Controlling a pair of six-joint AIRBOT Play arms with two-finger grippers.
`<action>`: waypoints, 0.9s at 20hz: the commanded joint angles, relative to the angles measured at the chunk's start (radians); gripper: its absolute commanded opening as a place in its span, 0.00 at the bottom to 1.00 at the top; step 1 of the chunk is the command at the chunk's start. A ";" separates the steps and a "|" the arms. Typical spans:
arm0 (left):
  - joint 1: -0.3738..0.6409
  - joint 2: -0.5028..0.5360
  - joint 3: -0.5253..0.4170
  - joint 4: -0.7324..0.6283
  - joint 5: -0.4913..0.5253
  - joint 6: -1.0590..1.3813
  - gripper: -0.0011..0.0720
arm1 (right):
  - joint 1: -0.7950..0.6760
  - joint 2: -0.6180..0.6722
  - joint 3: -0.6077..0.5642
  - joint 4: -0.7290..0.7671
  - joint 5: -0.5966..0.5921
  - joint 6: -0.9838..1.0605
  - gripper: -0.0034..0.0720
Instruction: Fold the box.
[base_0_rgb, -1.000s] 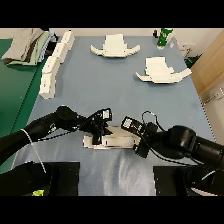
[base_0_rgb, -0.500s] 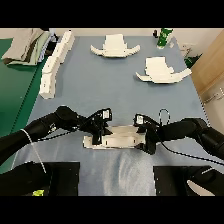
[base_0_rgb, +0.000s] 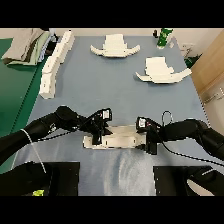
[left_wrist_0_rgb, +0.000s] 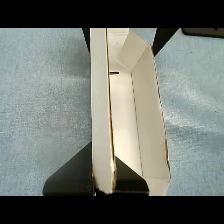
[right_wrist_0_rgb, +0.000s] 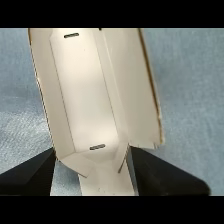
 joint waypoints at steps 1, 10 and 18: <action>0.000 -0.001 0.000 0.000 0.000 0.000 0.03 | -0.001 -0.024 -0.002 0.001 0.021 -0.012 0.99; 0.000 -0.001 0.000 0.000 0.001 0.000 0.03 | -0.001 -0.125 -0.001 0.109 0.037 -0.144 0.99; 0.000 -0.001 0.000 0.000 0.001 0.000 0.03 | 0.032 -0.167 -0.002 0.073 0.042 -0.144 0.99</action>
